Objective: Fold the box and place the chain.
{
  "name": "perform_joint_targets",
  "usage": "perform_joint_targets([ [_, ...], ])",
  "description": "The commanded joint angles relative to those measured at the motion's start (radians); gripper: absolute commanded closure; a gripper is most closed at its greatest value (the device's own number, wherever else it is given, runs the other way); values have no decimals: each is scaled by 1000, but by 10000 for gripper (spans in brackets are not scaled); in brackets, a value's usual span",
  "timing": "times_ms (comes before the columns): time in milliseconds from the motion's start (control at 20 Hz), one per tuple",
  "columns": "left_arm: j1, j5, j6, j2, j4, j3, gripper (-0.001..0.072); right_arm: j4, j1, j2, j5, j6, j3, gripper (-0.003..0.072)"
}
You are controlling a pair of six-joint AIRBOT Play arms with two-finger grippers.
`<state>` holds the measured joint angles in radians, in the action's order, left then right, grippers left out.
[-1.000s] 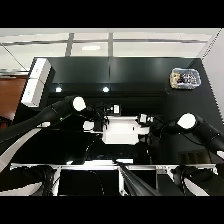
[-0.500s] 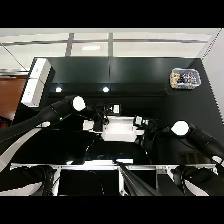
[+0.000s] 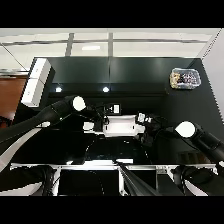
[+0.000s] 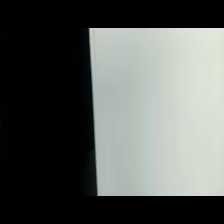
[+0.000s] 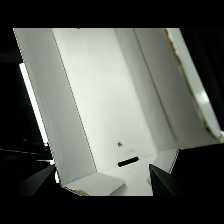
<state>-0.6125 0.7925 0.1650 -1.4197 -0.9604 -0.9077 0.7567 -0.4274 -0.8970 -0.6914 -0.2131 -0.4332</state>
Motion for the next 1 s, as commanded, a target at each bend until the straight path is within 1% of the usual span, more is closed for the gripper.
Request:
perform_joint_targets([
  [0, 0, 1, -1, -1, 0, -1, 681, 9, -1, 11, 34, 37, -8, -10],
  [150, 0, 1, -1, -1, 0, -1, 681, -1, -1, 11, 62, 70, -8, -10],
  [300, 0, 1, -1, -1, 0, -1, 682, -47, 0, 10, 69, 134, -13, -10],
  [500, 0, 1, -1, -1, 0, -1, 682, -48, 0, 0, 104, 142, -13, -10],
  [750, 0, 1, -1, -1, 0, -1, 682, -85, 13, -43, 94, 179, -14, -10],
  [950, 0, 1, -1, -1, 0, -1, 682, -190, 68, -51, 82, 264, -18, -10],
])
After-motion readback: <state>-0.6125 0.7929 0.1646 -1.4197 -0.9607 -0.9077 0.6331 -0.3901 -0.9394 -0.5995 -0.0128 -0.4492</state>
